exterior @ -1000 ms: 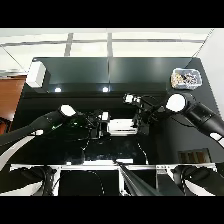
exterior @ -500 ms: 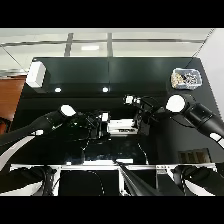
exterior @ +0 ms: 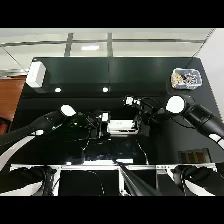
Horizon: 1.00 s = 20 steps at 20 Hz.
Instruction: Fold the box and place the chain.
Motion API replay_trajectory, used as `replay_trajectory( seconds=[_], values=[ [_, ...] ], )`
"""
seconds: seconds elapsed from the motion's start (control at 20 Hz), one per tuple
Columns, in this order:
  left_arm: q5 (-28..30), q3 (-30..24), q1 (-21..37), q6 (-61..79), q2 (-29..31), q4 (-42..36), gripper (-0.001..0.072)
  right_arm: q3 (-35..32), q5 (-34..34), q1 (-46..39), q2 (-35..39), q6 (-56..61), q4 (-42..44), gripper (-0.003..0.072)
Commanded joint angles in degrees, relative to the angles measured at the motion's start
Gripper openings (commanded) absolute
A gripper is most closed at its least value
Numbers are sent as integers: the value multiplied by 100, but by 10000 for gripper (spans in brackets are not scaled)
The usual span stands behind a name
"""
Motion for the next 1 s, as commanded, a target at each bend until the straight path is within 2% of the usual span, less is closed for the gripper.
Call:
replay_trajectory(
  seconds=[0.0,0.2,0.95],
  values=[
    [13,2,0,-2,-4,-7,465,-4,114,2,4,-9,-9,244],
    [13,2,0,-2,-4,-7,465,-2,122,2,4,-9,-26,275],
    [13,2,0,-2,-4,-7,464,-4,179,4,4,-7,-269,277]
  ],
)
